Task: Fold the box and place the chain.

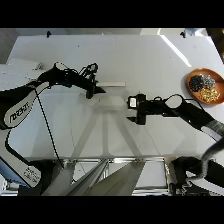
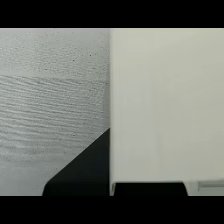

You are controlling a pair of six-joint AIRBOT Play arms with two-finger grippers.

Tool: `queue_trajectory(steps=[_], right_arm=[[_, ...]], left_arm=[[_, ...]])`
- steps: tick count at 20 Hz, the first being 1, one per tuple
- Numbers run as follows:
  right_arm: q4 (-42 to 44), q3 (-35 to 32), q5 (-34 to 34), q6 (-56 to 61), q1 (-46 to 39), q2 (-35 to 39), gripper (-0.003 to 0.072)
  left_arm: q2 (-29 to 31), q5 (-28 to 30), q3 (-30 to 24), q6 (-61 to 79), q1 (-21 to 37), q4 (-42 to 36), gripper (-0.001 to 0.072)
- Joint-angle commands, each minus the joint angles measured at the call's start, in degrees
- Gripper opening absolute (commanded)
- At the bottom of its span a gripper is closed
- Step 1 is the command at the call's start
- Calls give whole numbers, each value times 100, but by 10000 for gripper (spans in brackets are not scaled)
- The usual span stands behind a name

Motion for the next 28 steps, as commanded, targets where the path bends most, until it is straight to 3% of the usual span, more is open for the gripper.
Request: queue_trajectory(steps=[1,7,10,13,16,20,25,28], right_arm=[[295,-72,-979,107,256,-197,688],[925,-72,-1836,256,577,-577,688],[951,-70,-2682,704,573,-577,688],[953,-70,-3001,713,570,-577,688],[951,13,-2820,708,540,-577,688],[605,302,-1521,697,249,-577,688],[-859,302,-1888,1967,249,-575,688],[-1298,297,-1744,2212,251,-575,688]], left_arm=[[-4,2,0,2,-4,0,14],[-4,2,0,2,-4,0,14],[-4,2,0,2,-2,0,14],[-4,2,0,2,-2,0,14],[-4,2,0,2,-2,0,14],[-4,2,0,2,-2,0,14],[-4,2,0,2,-4,0,14],[-4,2,0,2,-2,0,14]])
